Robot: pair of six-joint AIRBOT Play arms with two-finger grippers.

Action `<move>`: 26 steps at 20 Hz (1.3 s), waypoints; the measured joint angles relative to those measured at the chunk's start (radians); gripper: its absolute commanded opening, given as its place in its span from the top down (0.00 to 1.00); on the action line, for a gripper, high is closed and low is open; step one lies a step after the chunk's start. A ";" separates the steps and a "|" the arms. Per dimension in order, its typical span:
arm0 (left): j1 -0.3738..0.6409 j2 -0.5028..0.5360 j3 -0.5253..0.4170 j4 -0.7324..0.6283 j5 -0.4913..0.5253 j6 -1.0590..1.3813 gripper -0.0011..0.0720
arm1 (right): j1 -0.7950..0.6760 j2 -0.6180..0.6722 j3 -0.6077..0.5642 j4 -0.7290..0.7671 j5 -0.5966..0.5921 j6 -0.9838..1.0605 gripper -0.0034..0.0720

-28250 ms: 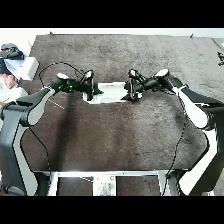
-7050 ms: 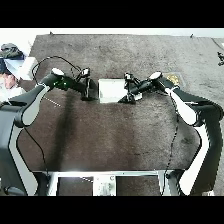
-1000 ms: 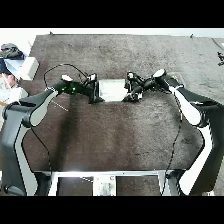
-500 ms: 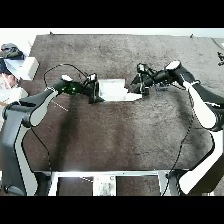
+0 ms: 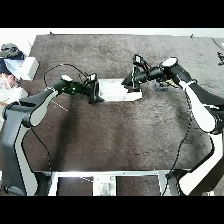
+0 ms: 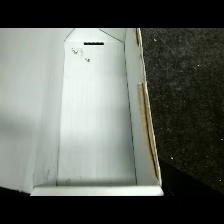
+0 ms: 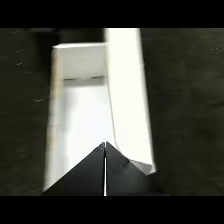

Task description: Fold the box and place the chain.

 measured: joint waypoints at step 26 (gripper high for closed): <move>0.000 0.000 0.000 0.000 0.000 0.001 0.60 | -0.025 0.077 -0.002 -0.087 -0.012 0.117 0.26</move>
